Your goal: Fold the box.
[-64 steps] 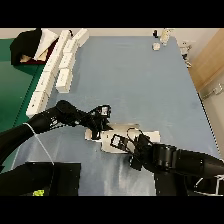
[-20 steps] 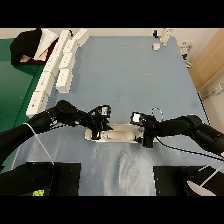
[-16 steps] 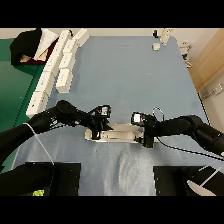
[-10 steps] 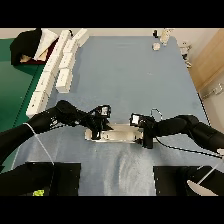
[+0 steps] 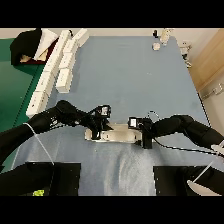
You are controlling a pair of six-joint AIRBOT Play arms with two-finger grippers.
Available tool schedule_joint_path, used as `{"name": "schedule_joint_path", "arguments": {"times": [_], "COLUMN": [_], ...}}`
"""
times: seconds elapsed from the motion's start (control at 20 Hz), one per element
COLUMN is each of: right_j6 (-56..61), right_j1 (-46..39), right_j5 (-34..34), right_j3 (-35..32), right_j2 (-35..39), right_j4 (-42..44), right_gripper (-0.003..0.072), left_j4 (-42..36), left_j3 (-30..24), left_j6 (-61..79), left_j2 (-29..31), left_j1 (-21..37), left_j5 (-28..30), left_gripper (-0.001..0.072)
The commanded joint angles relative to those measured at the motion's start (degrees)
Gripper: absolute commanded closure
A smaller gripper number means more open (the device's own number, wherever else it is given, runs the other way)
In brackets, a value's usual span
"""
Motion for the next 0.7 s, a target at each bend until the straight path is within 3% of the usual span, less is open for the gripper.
{"name": "schedule_joint_path", "arguments": {"times": [0.0,0.45,0.55,0.65], "right_j6": [-0.6,-0.6,-0.6,-0.6], "right_j1": [0.0,0.0,0.0,0.0], "right_j5": [0.3,1.1,0.6,0.5], "right_j3": [0.0,0.0,-0.1,-0.2], "right_j2": [-0.6,-0.6,-0.6,-0.7], "right_j4": [0.1,0.9,1.4,1.4], "right_gripper": [-0.0025,-0.0021,0.005,0.0049], "left_j4": [0.0,0.0,0.0,0.0], "left_j3": [0.0,0.0,0.0,0.0], "left_j6": [0.0,0.0,0.0,0.0], "left_j2": [0.0,0.0,0.0,0.0], "left_j1": [0.0,0.0,0.0,0.0], "left_j5": [0.0,0.0,0.0,0.0], "left_gripper": [0.0696,0.0696,0.0696,0.0696]}}
